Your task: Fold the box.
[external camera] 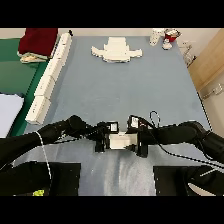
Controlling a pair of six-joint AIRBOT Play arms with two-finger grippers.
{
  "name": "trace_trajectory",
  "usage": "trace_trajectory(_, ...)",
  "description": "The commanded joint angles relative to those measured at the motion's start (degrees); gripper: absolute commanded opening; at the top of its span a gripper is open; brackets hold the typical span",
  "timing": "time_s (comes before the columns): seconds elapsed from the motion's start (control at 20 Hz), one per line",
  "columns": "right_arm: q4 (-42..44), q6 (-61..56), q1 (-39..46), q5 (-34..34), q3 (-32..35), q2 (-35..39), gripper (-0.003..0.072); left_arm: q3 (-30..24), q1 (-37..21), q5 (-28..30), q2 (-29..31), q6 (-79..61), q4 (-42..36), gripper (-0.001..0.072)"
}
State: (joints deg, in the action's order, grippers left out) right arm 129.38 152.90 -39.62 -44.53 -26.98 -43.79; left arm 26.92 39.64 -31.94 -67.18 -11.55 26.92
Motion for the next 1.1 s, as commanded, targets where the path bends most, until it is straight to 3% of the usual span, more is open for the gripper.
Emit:
trace_trajectory(0.0, -3.0, 6.6, -0.9, 2.0, 0.0, -1.7, 0.0629, 0.0, 0.0, 0.0, 0.0, 0.0, 0.0, 0.0453)
trace_trajectory(0.25, -6.0, 4.4, -5.1, 6.6, 0.0, -3.9, 0.0605, 0.0, 0.0, 0.0, 0.0, 0.0, 0.0, 0.0453)
trace_trajectory(0.3, -9.4, 1.6, -6.5, 7.6, 0.0, -3.9, 0.0575, 0.0, 0.0, 0.0, 0.0, 0.0, 0.0, 0.0453)
trace_trajectory(0.55, -24.0, -14.5, -13.3, 12.2, 0.0, -2.4, 0.0575, 0.0, 0.0, 0.0, 0.0, 0.0, 0.0, 0.0453)
trace_trajectory(0.75, -29.8, -20.5, -15.3, 12.2, 0.4, -2.6, 0.0568, 0.0, 0.0, 0.0, 0.0, 0.0, 0.0, 0.0453)
trace_trajectory(0.85, -31.0, -20.5, -15.3, 12.2, 0.6, -2.7, 0.0450, 0.0, 0.0, 0.0, 0.0, 0.0, 0.0, 0.0453)
trace_trajectory(1.05, -31.8, -20.5, -15.3, 12.2, 0.6, -2.4, 0.0363, 0.0, 0.0, 0.0, 0.0, 0.0, 0.0, 0.0453)
